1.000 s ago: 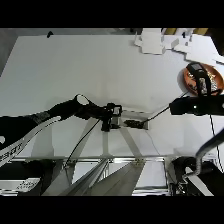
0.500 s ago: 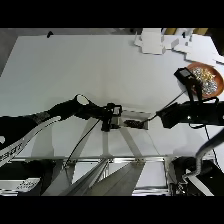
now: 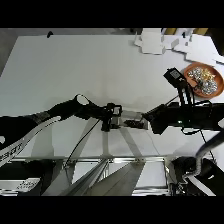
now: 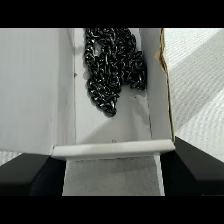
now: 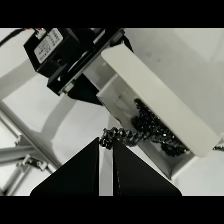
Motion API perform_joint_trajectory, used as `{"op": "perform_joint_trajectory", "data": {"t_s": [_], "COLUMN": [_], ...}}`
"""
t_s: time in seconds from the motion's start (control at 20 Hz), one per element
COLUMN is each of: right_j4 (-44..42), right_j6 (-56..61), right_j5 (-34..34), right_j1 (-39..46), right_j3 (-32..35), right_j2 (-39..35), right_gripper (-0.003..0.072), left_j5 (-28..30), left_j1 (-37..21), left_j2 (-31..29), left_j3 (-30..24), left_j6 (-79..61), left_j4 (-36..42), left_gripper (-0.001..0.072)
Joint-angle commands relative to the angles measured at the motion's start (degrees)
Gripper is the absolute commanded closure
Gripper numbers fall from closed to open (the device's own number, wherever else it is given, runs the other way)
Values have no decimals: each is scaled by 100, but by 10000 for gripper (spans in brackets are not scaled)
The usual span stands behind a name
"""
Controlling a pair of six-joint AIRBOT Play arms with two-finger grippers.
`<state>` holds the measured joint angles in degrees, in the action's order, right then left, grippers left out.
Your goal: Fold the box and place the chain.
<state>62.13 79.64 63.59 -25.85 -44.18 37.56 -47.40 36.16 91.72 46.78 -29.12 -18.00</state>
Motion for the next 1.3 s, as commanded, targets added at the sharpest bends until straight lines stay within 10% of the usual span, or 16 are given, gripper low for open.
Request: {"op": "perform_joint_trajectory", "data": {"t_s": [0.0, 0.95, 1.1, 1.25], "right_j4": [-81, -501, -433, -428], "right_j6": [2, -26, -48, -343], "right_j5": [-208, -929, -1047, -1307], "right_j1": [-52, -52, -52, -44], "right_j3": [0, 1187, 1257, 1029], "right_j2": [-2, 367, 378, 378], "right_gripper": [665, 660, 489, 489], "left_j5": [2, 2, 2, 2], "left_j1": [0, 0, 0, 0], "left_j2": [-2, -2, -2, -2], "left_j3": [2, 2, 2, 2], "left_j6": [0, 0, 0, 0], "left_j4": [0, 0, 0, 0], "left_gripper": [573, 573, 573, 573]}}
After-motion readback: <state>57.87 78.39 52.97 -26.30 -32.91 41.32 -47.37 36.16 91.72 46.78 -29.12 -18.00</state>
